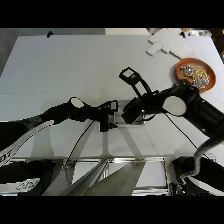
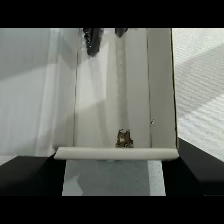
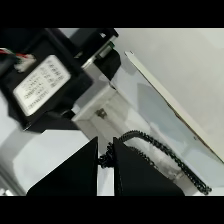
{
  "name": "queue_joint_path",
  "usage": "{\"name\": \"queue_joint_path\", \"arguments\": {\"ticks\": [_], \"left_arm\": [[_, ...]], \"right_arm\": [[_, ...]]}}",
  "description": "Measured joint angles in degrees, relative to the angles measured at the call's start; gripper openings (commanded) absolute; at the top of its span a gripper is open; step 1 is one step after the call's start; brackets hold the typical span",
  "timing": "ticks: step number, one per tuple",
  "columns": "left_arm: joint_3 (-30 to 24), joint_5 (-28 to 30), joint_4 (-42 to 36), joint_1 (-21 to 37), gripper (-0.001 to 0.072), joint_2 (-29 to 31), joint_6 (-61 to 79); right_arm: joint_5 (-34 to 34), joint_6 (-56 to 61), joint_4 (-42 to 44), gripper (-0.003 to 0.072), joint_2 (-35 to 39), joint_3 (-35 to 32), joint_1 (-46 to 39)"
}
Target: Fold the box and place the chain.
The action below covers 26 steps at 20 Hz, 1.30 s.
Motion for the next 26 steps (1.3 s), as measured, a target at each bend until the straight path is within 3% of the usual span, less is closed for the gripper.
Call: {"name": "queue_joint_path", "arguments": {"ticks": [2,4,7,11,18,21,23,26], "left_arm": [[0.0,0.0,0.0,0.0,0.0229,0.0,0.0],[0.0,0.0,0.0,0.0,0.0229,0.0,0.0],[0.0,0.0,0.0,0.0,0.0229,0.0,0.0],[0.0,0.0,0.0,0.0,0.0229,0.0,0.0],[0.0,0.0,0.0,0.0,0.0229,0.0,0.0],[0.0,0.0,0.0,0.0,0.0229,0.0,0.0],[0.0,0.0,0.0,0.0,0.0229,0.0,0.0],[0.0,0.0,0.0,0.0,0.0229,0.0,0.0]], "right_arm": [[-1.1,-0.1,0.0,0.0016,-2.3,-0.7,0.0],[-1.7,0.0,0.0,0.0085,-4.5,-1.1,0.0],[-1.4,0.8,0.0,0.0085,-6.5,-1.5,0.0],[-1.0,1.4,0.0,0.0200,-7.6,-1.8,0.0],[4.8,1.6,-2.1,0.0201,-2.5,1.7,-0.7],[9.2,1.6,-6.1,0.0206,1.0,5.4,-5.1],[11.1,1.6,-8.9,0.0326,1.9,6.9,-10.6],[12.2,1.7,-11.5,0.0339,1.1,7.9,-20.2]]}}
